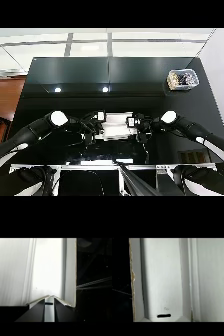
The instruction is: Fold the box and place the chain.
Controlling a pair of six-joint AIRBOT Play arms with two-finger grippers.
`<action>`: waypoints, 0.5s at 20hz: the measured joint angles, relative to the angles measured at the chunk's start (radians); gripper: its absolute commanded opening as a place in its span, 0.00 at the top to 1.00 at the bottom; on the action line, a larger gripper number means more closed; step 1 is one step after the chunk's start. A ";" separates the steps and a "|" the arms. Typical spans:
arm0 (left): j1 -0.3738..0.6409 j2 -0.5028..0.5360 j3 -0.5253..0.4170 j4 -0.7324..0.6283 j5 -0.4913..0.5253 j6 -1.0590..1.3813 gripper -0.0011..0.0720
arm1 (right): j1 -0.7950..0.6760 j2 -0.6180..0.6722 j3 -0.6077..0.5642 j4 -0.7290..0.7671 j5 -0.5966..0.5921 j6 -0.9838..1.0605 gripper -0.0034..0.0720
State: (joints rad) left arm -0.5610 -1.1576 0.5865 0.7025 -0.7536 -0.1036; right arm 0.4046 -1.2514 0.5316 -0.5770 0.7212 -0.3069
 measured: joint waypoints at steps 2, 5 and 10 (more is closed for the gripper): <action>-0.016 -0.017 0.000 -0.015 0.026 0.011 0.79 | 0.000 0.000 0.000 0.000 0.000 0.000 0.71; -0.029 -0.042 0.000 -0.041 0.061 0.019 0.79 | 0.000 0.000 0.000 0.000 0.000 0.000 0.71; -0.035 -0.056 0.000 -0.088 0.087 0.021 0.87 | 0.000 0.000 0.000 0.000 0.000 0.000 0.71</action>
